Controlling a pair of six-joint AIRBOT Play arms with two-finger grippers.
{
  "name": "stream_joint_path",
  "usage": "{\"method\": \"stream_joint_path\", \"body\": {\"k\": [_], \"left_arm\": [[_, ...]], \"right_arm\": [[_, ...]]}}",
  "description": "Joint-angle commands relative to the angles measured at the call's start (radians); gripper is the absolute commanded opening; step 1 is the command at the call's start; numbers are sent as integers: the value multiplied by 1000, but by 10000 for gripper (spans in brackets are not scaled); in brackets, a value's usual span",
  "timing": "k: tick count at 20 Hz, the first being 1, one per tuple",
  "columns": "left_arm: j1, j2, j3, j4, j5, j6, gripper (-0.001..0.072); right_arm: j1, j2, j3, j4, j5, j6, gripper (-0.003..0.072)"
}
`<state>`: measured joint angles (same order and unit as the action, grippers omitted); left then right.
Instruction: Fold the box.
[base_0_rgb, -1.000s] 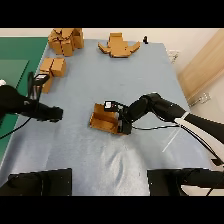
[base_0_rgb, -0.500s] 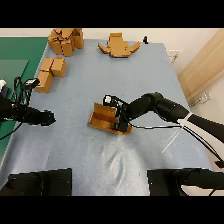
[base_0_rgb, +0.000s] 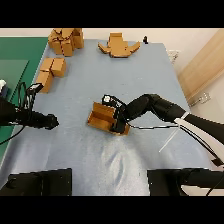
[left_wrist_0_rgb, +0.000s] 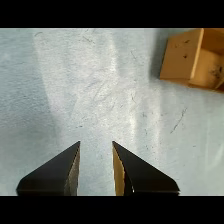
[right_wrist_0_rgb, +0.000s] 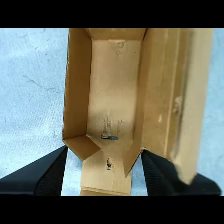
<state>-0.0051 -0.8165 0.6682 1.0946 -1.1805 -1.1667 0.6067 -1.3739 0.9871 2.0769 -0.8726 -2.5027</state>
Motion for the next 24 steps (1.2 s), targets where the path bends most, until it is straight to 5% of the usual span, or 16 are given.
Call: {"method": "stream_joint_path", "body": {"k": [1,6,7,8,10,12,14,18,24], "left_arm": [[-32,-12,-16,-23,11,62,334],[-177,-111,-22,-25,109,479,338],[-202,-142,-22,-28,138,663,460],[-219,-171,-22,-44,161,858,497],[-225,-228,-21,-174,231,1262,497],[-223,-294,-8,-323,328,1402,496],[-224,-387,56,-336,291,1414,495],[-224,-532,212,-337,56,1392,493],[-217,-691,365,-393,-75,1412,493]], "right_arm": [[0,-2,1,20,-8,0,719],[0,-3,1,29,6,0,719],[0,-3,0,26,11,0,719],[0,-3,0,21,16,0,720],[0,-3,0,21,16,0,719],[0,-3,0,21,15,0,720],[0,-3,0,8,15,0,720],[0,-3,0,5,15,0,719],[0,-3,0,2,15,0,719]]}}
